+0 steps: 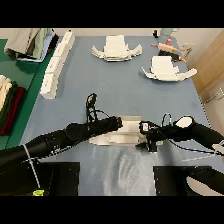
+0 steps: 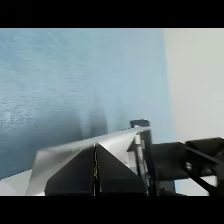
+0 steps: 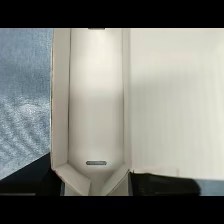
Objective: Fold the box.
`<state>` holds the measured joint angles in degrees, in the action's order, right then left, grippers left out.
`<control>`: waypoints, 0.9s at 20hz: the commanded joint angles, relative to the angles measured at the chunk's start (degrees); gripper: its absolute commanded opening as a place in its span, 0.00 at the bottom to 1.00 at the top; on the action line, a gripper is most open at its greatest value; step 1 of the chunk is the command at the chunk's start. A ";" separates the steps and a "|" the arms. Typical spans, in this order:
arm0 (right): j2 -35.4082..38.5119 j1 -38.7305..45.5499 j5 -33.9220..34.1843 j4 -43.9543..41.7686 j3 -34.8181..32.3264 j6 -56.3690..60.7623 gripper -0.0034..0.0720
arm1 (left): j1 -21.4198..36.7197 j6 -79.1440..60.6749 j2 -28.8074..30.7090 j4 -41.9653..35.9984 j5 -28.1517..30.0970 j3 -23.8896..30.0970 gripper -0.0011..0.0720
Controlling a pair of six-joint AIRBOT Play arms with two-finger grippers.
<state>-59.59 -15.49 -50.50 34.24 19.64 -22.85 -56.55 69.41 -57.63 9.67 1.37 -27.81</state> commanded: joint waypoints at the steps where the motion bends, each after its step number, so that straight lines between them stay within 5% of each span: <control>1: 0.02 0.02 0.00 0.02 0.00 -0.13 0.72 | 1.29 1.11 -4.33 -2.45 -2.38 -0.02 0.03; 6: 0.02 0.02 0.00 0.02 0.00 -0.13 0.72 | 6.43 2.25 -7.76 -2.43 -13.09 -0.04 0.03; 13: 0.02 0.02 0.00 0.02 0.00 -0.13 0.72 | 6.54 2.16 -7.85 -2.40 -14.10 -0.59 0.04; 18: 0.02 0.02 0.00 0.02 0.00 -0.13 0.72 | 10.71 -3.43 -4.68 -1.70 -20.50 -3.56 0.03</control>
<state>-59.59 -15.49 -50.48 34.30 19.64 -23.03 -48.42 69.30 -64.16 7.86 -15.42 -30.02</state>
